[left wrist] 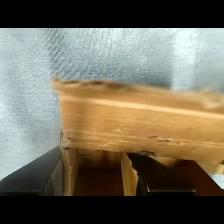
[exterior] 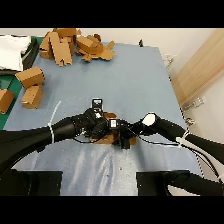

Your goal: Fold the box.

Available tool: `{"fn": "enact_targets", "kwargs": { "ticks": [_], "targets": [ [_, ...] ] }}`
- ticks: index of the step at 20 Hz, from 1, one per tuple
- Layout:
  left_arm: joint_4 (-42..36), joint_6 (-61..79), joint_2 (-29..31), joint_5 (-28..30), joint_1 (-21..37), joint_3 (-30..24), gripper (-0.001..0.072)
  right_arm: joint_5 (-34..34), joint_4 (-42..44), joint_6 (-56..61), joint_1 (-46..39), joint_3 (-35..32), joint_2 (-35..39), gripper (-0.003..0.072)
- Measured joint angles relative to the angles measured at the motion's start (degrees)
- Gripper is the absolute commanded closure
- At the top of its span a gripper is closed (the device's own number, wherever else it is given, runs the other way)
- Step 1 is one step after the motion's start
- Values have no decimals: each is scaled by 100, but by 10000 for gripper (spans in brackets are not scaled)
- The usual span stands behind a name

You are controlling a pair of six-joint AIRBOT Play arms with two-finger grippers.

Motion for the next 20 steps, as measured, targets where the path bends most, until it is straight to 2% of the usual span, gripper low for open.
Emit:
{"fn": "enact_targets", "kwargs": {
  "ticks": [3, 6, 7, 8, 9, 11, 12, 20],
  "targets": [
    [-111, 31, -26, 17, 0, 0, 259, 0, 17, -7, 2, 0, 0, 314],
    [-197, 37, -50, 26, 0, 0, 259, 0, 26, -4, 2, 0, 0, 360],
    [-219, 37, -55, 28, 0, 0, 259, 0, 33, -4, 2, 0, 0, 416],
    [-238, 37, -57, 33, 0, 0, 259, 0, 35, -4, 2, 0, -2, 544],
    [-260, 37, -61, 37, 0, 0, 259, 0, 35, -4, 2, 0, -2, 604],
    [-337, 39, -55, 52, 0, -2, 259, 7, 20, 0, 2, 0, -2, 617],
    [-369, 42, -37, 59, 0, -2, 259, 11, 15, 2, 2, 0, -2, 683],
    [-579, 35, 334, 109, 66, -7, 259, -68, -264, 354, 2, 0, -39, 689]
  ]
}}
